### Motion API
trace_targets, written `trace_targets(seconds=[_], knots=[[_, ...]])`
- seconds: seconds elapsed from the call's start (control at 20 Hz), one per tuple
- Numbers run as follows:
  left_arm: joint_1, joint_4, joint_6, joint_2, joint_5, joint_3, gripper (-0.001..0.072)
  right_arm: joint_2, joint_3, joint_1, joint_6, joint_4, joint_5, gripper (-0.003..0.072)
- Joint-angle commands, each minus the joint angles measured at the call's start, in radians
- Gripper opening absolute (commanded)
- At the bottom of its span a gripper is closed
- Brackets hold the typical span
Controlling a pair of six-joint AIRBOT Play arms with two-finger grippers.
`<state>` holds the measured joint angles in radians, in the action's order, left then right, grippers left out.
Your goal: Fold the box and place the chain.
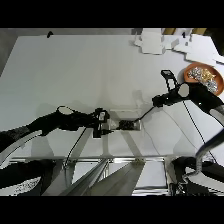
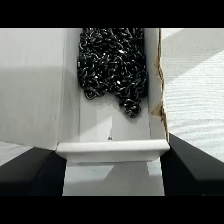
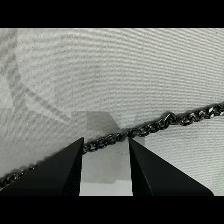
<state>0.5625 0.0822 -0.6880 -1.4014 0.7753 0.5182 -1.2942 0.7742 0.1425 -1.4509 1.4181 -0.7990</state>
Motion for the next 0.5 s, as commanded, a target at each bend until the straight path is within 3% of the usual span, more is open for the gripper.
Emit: trace_targets(seconds=[0.0,0.2,0.45], knots=[[0.000,0.000,0.000,0.000,0.000,0.001,0.0097,-0.001,0.000,0.000,0.000,0.001,0.000,0.0299],[0.000,0.000,0.000,0.000,0.000,0.001,0.0097,-0.001,0.000,-0.001,0.000,0.000,-0.001,0.0400],[0.000,0.000,0.000,0.000,0.000,0.001,0.0097,-0.001,0.000,0.000,0.000,0.001,-0.002,0.0398]])
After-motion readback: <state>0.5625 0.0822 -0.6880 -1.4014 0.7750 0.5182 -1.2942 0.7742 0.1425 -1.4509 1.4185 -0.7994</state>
